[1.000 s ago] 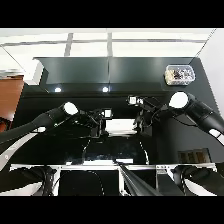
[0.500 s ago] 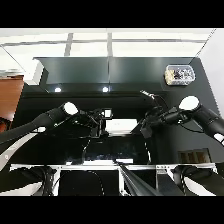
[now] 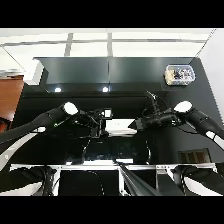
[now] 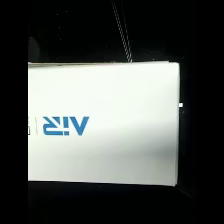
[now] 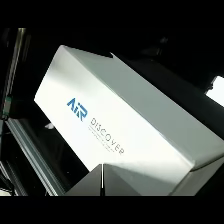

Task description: Fold the box and place the chain.

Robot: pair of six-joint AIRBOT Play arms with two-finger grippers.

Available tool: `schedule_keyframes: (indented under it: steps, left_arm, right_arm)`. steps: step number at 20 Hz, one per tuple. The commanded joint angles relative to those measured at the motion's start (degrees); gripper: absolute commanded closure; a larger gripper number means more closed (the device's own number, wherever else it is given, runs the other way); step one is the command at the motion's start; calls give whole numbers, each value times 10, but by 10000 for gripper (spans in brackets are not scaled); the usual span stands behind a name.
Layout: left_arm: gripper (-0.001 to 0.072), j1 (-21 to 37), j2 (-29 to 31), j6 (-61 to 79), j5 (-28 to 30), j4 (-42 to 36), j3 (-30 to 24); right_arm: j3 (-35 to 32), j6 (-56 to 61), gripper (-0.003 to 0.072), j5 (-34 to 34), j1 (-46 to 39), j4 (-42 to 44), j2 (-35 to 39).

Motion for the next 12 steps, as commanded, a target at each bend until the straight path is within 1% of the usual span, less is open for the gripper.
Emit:
schedule_keyframes:
  steps: [1, 6, 8, 10, 12]
  left_arm:
    - [222, 0, 0, 0, 0, 0, 0]
    - [221, 0, 0, 0, 0, 0, 0]
    - [222, 0, 0, 0, 0, 0, 0]
    - [222, 0, 0, 0, 1, 0, 0]
    - [223, 0, 0, -5, 4, -2, 0]
  right_arm:
    - [-2, 44, 672, -13, 0, -58, -8]
    - [-2, 48, 671, -34, 0, -65, -8]
    - [-1, 48, 671, -33, 0, -65, -8]
    - [-1, 40, 671, -19, 0, -65, -8]
    - [9, 31, 671, 19, -5, -66, -5]
